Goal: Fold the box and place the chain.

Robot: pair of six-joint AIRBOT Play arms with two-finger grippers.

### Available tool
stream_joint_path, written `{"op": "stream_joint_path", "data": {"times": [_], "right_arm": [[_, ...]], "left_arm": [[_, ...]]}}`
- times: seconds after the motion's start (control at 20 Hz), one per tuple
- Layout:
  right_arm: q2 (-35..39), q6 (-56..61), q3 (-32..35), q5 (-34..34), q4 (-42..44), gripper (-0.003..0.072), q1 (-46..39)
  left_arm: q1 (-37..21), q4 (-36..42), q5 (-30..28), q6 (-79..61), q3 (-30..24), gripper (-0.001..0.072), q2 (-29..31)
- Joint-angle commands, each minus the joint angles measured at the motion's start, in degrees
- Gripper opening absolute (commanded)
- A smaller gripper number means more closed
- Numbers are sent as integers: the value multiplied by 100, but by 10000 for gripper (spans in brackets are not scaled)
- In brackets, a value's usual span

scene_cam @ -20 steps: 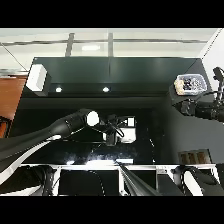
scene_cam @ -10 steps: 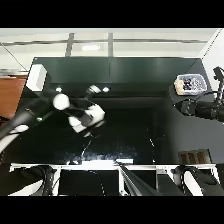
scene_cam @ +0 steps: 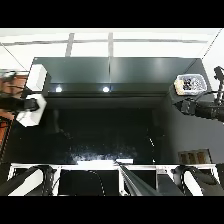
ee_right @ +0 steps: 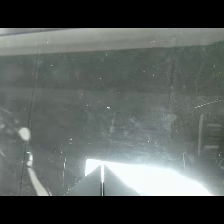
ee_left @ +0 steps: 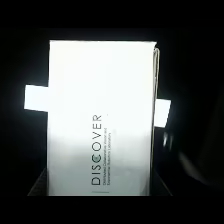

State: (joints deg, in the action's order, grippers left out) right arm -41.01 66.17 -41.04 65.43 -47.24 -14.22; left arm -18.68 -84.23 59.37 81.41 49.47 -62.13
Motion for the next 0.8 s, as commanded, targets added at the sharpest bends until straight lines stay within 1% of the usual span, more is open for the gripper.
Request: {"op": "stream_joint_path", "data": {"times": [0.0, 0.05, 0.15, 0.3, 0.45, 0.6, 0.65, 0.75], "right_arm": [[7, 2, -7, -11, 2, 17, 4], [7, 4, -7, -11, 2, 17, 4], [7, 11, -7, -4, 7, 17, 4], [4, 157, -7, 28, 4, 17, 4], [4, 295, -7, 55, 4, 17, 4], [4, 308, -7, 50, 2, 17, 4], [4, 313, -7, 52, 7, 17, 4], [4, 334, -7, 48, 4, 17, 4]], "left_arm": [[-1038, 662, -1097, -236, 0, 201, -160], [-1091, 918, -1281, -627, 33, 201, -337], [-1078, 1272, -1259, -1445, 256, 201, -861], [-962, 1290, -1110, -2031, 791, 201, -1714], [-848, 1290, -1134, -2170, 1384, 201, -2385], [-800, 1303, -1069, -2164, 1974, 201, -2907], [-772, 1316, -1067, -2164, 2118, 247, -3014], [-667, 1252, -1084, -2159, 2260, 719, -3036]]}}
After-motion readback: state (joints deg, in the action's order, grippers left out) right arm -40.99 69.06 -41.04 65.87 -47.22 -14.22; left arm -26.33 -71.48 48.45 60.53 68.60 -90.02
